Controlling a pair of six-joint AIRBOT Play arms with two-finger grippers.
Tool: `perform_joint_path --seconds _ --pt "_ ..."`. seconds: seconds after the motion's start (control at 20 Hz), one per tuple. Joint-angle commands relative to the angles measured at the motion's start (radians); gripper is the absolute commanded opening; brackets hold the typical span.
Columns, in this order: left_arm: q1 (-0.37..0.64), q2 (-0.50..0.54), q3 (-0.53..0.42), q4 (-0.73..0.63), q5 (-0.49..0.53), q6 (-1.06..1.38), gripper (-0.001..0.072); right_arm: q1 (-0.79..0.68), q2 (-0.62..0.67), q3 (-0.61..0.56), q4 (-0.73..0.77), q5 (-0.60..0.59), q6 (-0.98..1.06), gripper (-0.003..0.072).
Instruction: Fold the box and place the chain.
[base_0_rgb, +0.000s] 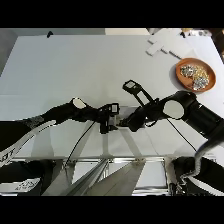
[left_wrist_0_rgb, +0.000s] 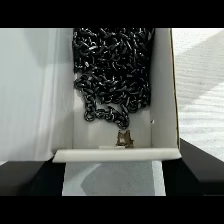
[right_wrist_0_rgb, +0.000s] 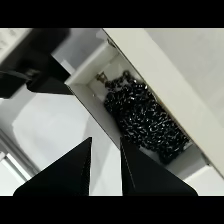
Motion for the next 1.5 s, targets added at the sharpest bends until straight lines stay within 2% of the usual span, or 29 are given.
perform_joint_path --seconds 0.0,0.1,0.15,0.35,0.55,0.7,0.85,0.9,1.0,1.05,1.2,1.35,1.45 --pt "0.000 0.001 0.000 0.000 0.000 0.000 0.0099 -0.008 0.003 0.108 -0.080 0.018 -0.030 0.0187" --pt "0.000 0.001 0.000 0.000 0.000 0.000 0.0099 -0.047 0.002 0.154 -0.130 -0.013 -0.030 0.0060" --pt "0.000 0.001 0.000 0.000 0.000 0.000 0.0099 -0.075 0.002 0.161 -0.134 -0.039 -0.031 0.0044" --pt "0.000 0.001 0.000 0.000 0.000 0.000 0.0099 -0.175 -0.055 0.161 -0.103 -0.053 -0.172 0.0015" --pt "0.000 0.001 0.000 0.000 0.000 0.000 0.0099 -0.198 -0.152 0.158 0.007 0.031 -0.432 0.0015" --pt "0.000 0.001 0.000 0.000 0.000 0.000 0.0099 -0.198 -0.149 0.081 0.080 0.050 -0.661 0.0015" --pt "0.000 0.001 0.000 0.000 0.000 0.000 0.0099 -0.198 -0.102 -0.032 0.085 0.043 -0.748 0.0015" --pt "0.000 0.001 0.000 0.000 0.000 0.000 0.0099 -0.198 -0.081 -0.063 0.088 0.032 -0.777 0.0024" --pt "0.000 0.001 0.000 0.000 0.000 0.000 0.0099 -0.196 -0.021 -0.110 0.090 0.014 -0.844 0.0154" --pt "0.000 0.001 0.000 0.000 0.000 0.000 0.0099 -0.188 0.009 -0.124 0.092 0.008 -0.849 0.0178" --pt "0.000 0.001 0.000 0.000 0.000 0.000 0.0099 -0.156 0.058 -0.140 0.144 0.002 -0.853 0.0181" --pt "0.000 0.001 0.000 0.000 0.000 0.000 0.0099 -0.142 0.047 -0.140 0.184 0.000 -0.856 0.0241" --pt "0.000 0.001 0.000 0.000 0.000 0.000 0.0099 -0.142 0.034 -0.140 0.184 0.000 -0.856 0.0241"
